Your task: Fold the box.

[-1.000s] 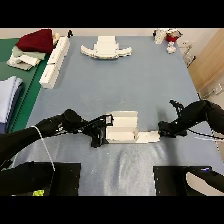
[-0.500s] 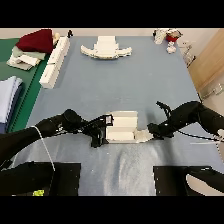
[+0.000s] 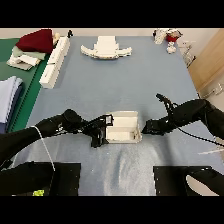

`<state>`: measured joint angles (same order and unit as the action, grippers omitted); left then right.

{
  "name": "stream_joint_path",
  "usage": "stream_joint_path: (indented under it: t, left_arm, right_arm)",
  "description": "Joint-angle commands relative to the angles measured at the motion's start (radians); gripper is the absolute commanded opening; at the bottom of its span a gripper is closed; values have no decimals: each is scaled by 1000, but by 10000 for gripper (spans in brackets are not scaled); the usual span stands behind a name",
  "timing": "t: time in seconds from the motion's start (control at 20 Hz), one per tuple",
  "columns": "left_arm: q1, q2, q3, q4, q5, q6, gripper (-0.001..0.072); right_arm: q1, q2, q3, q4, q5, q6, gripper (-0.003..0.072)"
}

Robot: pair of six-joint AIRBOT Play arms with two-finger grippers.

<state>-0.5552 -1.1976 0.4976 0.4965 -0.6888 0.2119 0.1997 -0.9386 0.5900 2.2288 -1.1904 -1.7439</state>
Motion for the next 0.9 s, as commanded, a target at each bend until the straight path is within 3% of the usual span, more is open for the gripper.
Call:
stream_joint_path:
  t: [0.0,0.25,0.35,0.45,0.75,0.85]
  left_arm:
    - [0,0,1,0,0,0,416]
    - [0,0,1,0,0,0,415]
    - [0,0,1,0,0,0,416]
    - [0,0,1,0,0,0,416]
    - [0,0,1,0,0,0,416]
    - [0,0,1,0,0,0,416]
  right_arm:
    - [18,16,5,39,11,0,470]
    - [142,-42,5,11,129,74,465]
    - [191,-94,16,-6,146,80,391]
    - [242,-136,52,-45,158,114,390]
    - [477,-183,197,-501,145,638,390]
    - [541,-201,229,-576,116,742,390]
